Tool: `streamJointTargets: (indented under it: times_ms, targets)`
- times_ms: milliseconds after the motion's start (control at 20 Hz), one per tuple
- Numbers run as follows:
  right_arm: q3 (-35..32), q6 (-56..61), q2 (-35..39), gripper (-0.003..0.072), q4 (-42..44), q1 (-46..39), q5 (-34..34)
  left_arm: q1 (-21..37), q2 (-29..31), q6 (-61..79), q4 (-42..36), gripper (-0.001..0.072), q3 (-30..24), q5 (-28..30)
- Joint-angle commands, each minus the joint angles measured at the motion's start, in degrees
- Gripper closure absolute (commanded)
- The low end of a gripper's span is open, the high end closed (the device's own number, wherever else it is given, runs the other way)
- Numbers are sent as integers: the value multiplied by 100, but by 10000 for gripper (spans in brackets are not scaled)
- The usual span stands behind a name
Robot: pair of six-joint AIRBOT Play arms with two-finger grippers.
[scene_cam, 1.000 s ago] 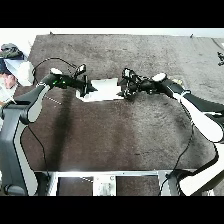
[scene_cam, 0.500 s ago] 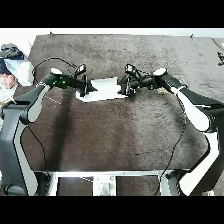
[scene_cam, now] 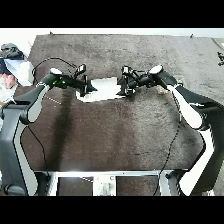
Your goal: Fold the box and place the chain.
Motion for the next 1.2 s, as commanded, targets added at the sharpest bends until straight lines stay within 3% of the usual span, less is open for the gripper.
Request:
streamJointTargets:
  times_ms: [0, 400, 1150]
  targets:
    - [37, -50, -17, 103, -76, 37, 240, 2, 0, -2, 2, 698, 0, 0]
    - [656, 236, -560, 103, -39, 72, 697, 2, 0, -2, 2, 699, 0, -2]
    - [774, 321, -844, 104, -192, 199, 848, 2, 0, -2, 2, 698, 0, 0]
